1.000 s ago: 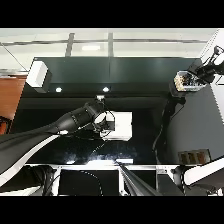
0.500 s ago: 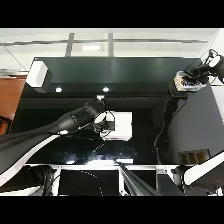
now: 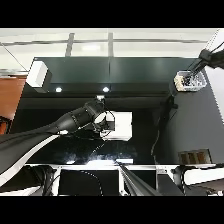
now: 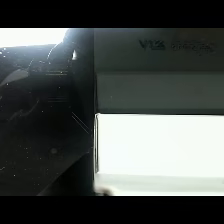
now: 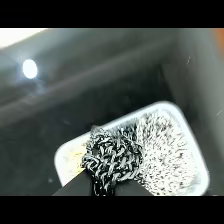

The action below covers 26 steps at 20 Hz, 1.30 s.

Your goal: Fold the box and place the chain.

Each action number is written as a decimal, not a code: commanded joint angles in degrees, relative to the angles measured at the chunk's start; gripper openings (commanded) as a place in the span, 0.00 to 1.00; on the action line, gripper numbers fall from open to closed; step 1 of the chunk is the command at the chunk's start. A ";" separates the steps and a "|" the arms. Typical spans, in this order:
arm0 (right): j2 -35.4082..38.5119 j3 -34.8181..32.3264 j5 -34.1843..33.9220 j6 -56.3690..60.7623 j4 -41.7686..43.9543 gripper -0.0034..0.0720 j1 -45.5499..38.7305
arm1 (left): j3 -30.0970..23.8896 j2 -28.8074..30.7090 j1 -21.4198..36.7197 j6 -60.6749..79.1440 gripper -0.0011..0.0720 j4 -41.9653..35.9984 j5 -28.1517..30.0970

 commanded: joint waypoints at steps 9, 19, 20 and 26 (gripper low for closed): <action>28.30 -2.93 24.68 -12.63 16.02 0.05 1.55 | 0.00 0.00 0.04 0.02 0.05 -0.11 0.04; 40.76 -31.71 34.84 -14.97 34.16 0.05 21.81 | 0.00 0.00 0.04 0.02 0.05 -0.09 0.04; 40.76 -33.53 32.65 -14.97 35.47 0.05 24.65 | 0.00 0.00 0.04 0.02 0.05 -0.09 0.04; 40.50 -41.03 9.88 -11.91 36.48 0.05 39.47 | 0.00 0.00 0.04 0.02 0.05 -0.09 0.04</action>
